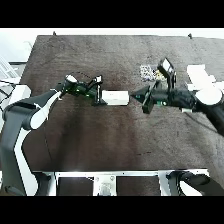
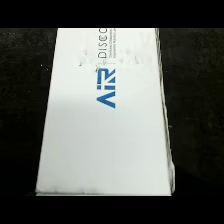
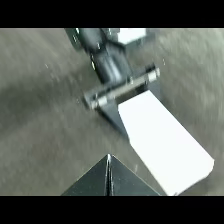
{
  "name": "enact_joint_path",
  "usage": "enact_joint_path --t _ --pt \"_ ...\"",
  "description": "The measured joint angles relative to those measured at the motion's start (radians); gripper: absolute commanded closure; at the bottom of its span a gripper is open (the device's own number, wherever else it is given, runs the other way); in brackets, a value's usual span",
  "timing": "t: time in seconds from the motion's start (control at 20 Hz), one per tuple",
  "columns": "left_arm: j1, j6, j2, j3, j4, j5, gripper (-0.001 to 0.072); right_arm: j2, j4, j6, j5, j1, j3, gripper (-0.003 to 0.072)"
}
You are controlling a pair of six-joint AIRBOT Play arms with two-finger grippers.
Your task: Fold the box and place the chain.
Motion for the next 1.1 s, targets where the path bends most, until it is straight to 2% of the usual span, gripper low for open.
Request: enact_joint_path --t 0.05,0.25,0.45,0.6,0.75,0.9,1.1 --pt "0.000 0.000 0.000 0.000 -0.001 -0.005 0.0691 0.025 -0.001 0.010 -0.024 0.000 -0.040 0.0677" --pt "0.001 -0.031 0.031 0.004 -0.017 -0.003 0.0691 0.075 -0.002 0.048 -0.070 0.000 -0.124 0.0677" --pt "0.045 -0.128 0.160 0.005 -0.018 0.080 0.0691 0.088 -0.002 0.067 -0.085 0.000 -0.148 0.0677" --pt "0.128 -0.245 0.269 0.005 -0.017 0.225 0.0691 0.091 -0.002 0.083 -0.089 0.000 -0.153 0.0677" --pt "0.240 -0.394 0.335 0.004 -0.017 0.403 0.0691 0.093 -0.002 0.090 -0.092 0.000 -0.155 0.0677" --pt "0.345 -0.525 0.360 -0.021 -0.016 0.552 0.0690 0.092 -0.002 0.092 -0.092 0.000 -0.156 0.0677" --pt "0.434 -0.609 0.370 -0.116 -0.016 0.719 0.0690 0.085 -0.002 0.094 -0.093 0.000 -0.156 0.0677"
